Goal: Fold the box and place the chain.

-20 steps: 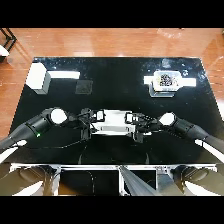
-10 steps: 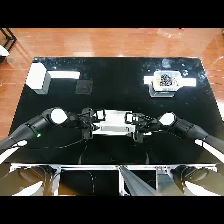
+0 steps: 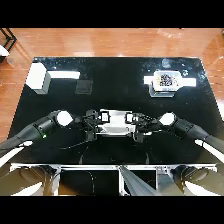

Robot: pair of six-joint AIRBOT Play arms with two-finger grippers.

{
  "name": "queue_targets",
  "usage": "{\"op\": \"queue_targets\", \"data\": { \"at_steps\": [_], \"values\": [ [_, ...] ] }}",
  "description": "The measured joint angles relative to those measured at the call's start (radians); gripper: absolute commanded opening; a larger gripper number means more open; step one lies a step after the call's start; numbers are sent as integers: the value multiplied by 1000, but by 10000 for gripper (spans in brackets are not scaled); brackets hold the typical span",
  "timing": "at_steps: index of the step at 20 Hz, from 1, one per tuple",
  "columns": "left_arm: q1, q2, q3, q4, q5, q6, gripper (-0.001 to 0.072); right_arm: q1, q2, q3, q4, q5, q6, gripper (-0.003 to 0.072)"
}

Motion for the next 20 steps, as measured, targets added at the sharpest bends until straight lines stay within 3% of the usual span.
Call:
{"op": "queue_targets", "data": {
  "at_steps": [2,3,5,9,11,17,18,19,20],
  "values": [
    [-2,-3,0,-4,10,-6,286,0,0,0,0,-1,1,235],
    [-3,-5,0,-6,16,-10,232,0,0,0,0,-1,1,235],
    [-3,-6,0,-7,26,-13,232,0,0,0,1,-1,1,235],
    [-4,-7,0,-10,29,-16,264,0,0,0,1,0,0,235],
    [-4,-7,0,-10,30,-16,401,0,0,0,1,0,0,235],
    [-4,-10,0,-11,35,-17,398,0,0,0,1,0,0,235],
    [-4,-11,0,-11,36,-17,358,0,0,0,1,0,0,235],
    [-4,-11,0,-11,37,-17,241,0,0,0,1,0,0,235],
    [-4,-11,0,-8,42,-16,185,0,0,0,1,0,0,235]
  ]
}}
